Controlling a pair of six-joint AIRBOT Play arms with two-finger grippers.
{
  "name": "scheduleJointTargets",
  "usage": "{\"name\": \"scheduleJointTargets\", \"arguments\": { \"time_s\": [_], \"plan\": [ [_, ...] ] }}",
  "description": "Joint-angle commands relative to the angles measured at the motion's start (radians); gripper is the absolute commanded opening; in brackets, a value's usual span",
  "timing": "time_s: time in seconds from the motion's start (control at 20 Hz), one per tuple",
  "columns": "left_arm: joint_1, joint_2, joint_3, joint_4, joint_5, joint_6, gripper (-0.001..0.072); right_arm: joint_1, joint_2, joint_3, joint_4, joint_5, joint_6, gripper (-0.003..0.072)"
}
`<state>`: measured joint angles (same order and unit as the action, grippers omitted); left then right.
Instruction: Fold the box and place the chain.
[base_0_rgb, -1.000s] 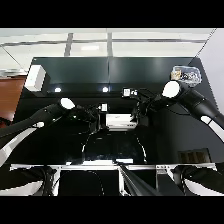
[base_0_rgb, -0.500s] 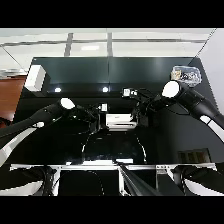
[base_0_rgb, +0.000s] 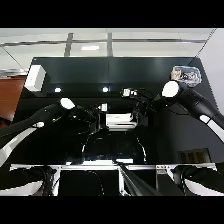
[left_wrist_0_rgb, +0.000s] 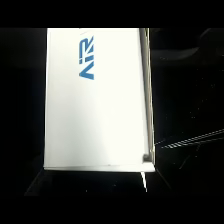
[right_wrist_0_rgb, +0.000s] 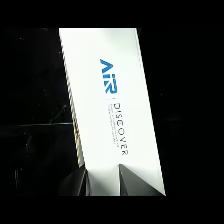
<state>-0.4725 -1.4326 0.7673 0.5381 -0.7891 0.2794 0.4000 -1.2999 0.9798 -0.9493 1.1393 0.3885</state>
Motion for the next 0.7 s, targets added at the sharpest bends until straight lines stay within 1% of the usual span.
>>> {"name": "scheduleJointTargets", "arguments": {
  "time_s": [0.0, 0.1, 0.65],
  "plan": [
    [-0.001, 0.0, 0.001, 0.0, 0.0, 0.001, 0.0406, 0.014, -0.011, -0.001, 0.005, -0.001, 0.001, 0.0158],
    [-0.001, 0.0, 0.001, 0.0, 0.0, 0.001, 0.0406, 0.014, -0.011, -0.001, 0.01, -0.008, 0.001, 0.029],
    [-0.001, 0.0, 0.001, 0.0, 0.0, 0.001, 0.0406, 0.014, -0.019, -0.003, 0.002, 0.012, 0.001, 0.0288]
  ]
}}
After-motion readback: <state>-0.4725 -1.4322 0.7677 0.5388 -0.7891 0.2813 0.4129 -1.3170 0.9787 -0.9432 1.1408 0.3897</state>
